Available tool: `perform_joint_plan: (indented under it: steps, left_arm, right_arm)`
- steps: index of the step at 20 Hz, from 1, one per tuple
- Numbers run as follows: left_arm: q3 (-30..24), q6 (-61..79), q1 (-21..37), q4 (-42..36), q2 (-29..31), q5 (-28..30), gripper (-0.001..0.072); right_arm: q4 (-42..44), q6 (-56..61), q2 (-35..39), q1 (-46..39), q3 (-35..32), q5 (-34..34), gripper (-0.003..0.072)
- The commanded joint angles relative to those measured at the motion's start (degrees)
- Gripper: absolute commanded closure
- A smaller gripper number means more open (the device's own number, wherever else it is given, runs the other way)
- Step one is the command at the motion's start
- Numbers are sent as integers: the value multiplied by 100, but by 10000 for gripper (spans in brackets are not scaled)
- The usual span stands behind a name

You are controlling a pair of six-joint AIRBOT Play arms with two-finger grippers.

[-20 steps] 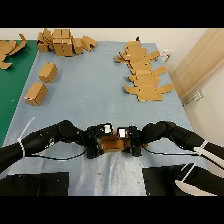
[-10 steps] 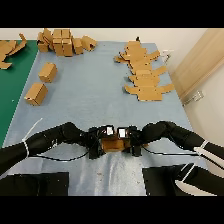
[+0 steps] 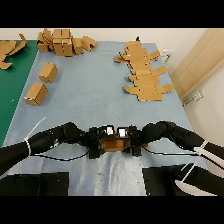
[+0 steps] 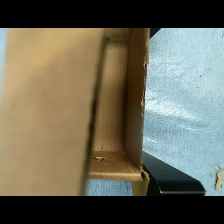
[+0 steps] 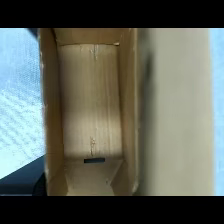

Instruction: Fold the box.

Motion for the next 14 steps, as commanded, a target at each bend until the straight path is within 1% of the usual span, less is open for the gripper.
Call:
perform_joint_plan:
  steps: [1,14]
  left_arm:
    - [-2,-4,-4,7,-17,7,199]
    - [-2,-4,4,11,-17,63,199]
  right_arm:
    - [0,-7,-4,-2,0,2,177]
    - [4,-4,-4,-2,0,-7,176]
